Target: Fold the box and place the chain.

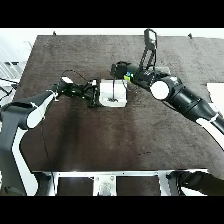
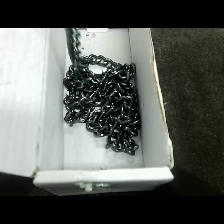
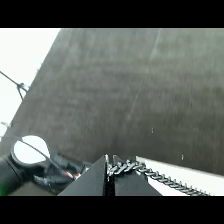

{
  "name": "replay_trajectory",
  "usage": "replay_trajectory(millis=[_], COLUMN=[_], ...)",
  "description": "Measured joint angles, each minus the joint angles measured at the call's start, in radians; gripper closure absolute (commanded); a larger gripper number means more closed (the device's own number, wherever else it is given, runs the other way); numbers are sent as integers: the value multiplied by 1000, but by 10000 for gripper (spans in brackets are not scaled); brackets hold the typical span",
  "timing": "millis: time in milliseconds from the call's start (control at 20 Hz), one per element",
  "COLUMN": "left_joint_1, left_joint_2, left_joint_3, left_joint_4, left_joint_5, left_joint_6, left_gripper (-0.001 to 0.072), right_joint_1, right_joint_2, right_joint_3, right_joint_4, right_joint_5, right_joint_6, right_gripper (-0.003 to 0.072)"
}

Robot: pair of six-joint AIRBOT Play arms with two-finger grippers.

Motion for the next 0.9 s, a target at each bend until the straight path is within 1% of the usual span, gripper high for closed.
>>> replay_trajectory(millis=[200,400,450,500,550,700,850,900], left_joint_1=[0,0,0,0,0,0,0,0], left_joint_2=[0,0,0,0,0,0,0,0], left_joint_3=[0,0,0,0,0,0,0,0], left_joint_4=[0,0,0,0,0,0,0,0], left_joint_5=[0,0,0,0,0,0,0,0], left_joint_6=[0,0,0,0,0,0,0,0], left_gripper=[433,433,433,433,433,433,433,433], right_joint_1=[8,10,10,10,10,8,-34,-65], right_joint_2=[-47,-150,-177,-198,-213,-207,-137,-112], right_joint_3=[-42,-68,-71,-72,-74,-77,-79,-85], right_joint_4=[45,69,72,75,76,79,38,15], right_joint_5=[-20,-65,-73,-80,-85,-82,-28,-5], right_joint_6=[2,2,1,0,-1,-33,-81,-89], right_gripper=[672,672,619,342,192,189,186,162])
